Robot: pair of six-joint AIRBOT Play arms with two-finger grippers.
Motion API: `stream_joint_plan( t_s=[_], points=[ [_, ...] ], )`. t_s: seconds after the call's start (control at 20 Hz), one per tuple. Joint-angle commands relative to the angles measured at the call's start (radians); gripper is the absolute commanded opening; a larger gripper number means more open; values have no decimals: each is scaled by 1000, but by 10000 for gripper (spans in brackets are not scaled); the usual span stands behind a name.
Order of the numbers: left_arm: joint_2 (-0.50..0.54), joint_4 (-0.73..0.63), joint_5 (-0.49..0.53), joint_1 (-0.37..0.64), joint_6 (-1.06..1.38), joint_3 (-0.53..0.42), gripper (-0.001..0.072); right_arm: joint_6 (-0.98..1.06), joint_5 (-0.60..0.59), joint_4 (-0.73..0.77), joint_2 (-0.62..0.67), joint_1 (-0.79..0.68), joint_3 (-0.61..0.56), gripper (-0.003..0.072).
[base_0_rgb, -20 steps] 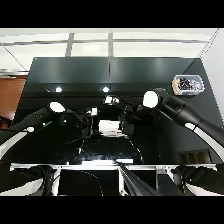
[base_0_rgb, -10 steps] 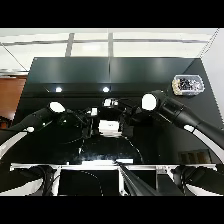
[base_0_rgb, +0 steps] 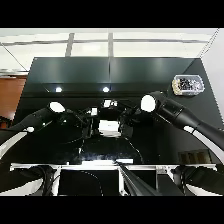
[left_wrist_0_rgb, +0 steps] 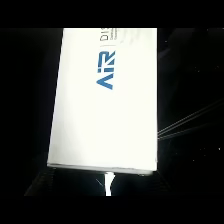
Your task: Fold the box and place the chain.
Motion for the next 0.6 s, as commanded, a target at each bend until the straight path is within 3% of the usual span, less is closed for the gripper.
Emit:
stream_joint_plan(
  t_s=[0.0, 0.15, 0.3, 0.35, 0.4, 0.55],
  points=[
    [-1, 0, 0, 0, 0, 0, 502, 82, 11, 2, 36, -21, 14, 317],
    [-1, 0, 0, 0, 0, 0, 501, 256, 66, 16, 96, -84, 16, 316],
    [-1, 0, 1, 0, 0, 0, 501, 296, 147, 216, 102, -157, -2, 310],
    [-1, 0, 2, 0, 0, 0, 501, 304, 122, 294, 101, -172, -19, 100],
    [-1, 0, 2, 0, 1, 0, 501, 354, 76, 348, 100, -180, -40, 17],
    [-1, 0, 2, 0, 1, 0, 501, 486, -62, 541, 72, -182, -135, 16]
  ],
)
